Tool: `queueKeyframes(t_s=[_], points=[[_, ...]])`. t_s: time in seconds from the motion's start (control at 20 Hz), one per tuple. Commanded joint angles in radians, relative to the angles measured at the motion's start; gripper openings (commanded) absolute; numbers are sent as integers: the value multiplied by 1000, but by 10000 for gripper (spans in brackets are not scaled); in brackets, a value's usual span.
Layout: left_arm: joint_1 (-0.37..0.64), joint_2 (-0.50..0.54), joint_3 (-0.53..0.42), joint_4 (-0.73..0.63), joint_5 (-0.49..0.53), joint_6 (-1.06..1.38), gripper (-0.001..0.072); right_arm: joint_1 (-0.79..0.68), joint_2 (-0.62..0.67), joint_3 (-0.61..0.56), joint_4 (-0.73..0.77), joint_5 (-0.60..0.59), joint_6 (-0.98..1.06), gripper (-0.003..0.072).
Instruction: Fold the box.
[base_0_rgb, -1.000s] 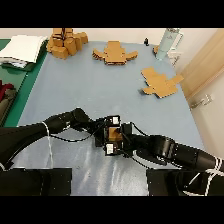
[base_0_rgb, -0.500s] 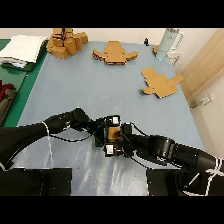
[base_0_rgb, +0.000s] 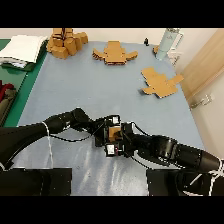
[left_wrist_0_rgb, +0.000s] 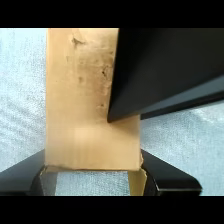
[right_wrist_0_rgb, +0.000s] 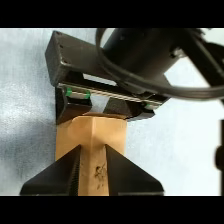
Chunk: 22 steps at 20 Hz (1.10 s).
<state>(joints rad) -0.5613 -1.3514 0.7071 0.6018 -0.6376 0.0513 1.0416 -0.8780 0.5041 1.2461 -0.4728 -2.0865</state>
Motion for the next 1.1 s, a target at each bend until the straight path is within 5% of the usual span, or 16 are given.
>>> queueKeyframes(t_s=[0.0, 0.5, 0.6, 1.05], points=[[0, 0, 0, 0, 0, 2, 513, 0, 13, 4, -12, -8, 1, 220], [0, 0, 0, 0, 0, 1, 513, 0, 19, 23, -35, -23, 3, 212], [0, 0, 0, 0, 0, 2, 513, -2, 19, 23, -38, -23, 3, 132], [0, 0, 0, 0, 0, 1, 513, -1, 19, 23, -23, -23, 3, 122]])
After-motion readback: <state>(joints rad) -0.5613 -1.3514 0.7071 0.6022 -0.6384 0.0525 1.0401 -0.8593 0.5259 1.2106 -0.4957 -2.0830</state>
